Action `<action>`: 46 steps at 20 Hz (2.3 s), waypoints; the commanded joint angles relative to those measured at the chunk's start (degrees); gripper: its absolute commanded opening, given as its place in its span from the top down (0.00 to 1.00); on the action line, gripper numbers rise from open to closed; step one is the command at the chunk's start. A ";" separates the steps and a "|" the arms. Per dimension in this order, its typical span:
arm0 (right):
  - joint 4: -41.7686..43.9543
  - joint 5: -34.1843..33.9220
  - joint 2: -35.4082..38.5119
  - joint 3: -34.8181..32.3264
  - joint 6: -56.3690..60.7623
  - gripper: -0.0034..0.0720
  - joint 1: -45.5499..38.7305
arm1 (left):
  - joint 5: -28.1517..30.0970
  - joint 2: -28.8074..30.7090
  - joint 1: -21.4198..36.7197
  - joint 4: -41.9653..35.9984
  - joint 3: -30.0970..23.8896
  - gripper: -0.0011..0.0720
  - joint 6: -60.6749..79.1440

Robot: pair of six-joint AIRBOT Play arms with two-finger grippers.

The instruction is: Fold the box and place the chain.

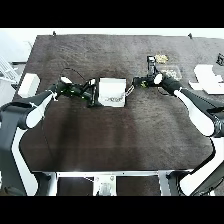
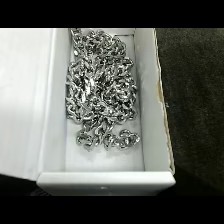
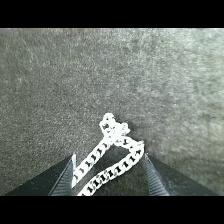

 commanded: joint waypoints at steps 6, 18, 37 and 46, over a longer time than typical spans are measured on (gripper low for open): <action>-4.90 0.42 -1.46 1.66 -0.57 0.37 0.63 | -0.11 -0.02 0.02 -0.02 0.04 0.59 0.04; -8.31 2.54 -1.55 1.90 -0.33 0.94 1.99 | -0.15 -0.02 0.02 -0.02 0.04 0.59 0.02; -10.91 21.11 20.39 2.47 6.62 0.95 4.20 | -0.11 -0.02 0.02 -0.02 0.04 0.59 0.04; -11.54 24.79 34.49 2.36 6.60 0.95 12.87 | -0.04 -0.02 0.02 -0.02 0.04 0.59 0.04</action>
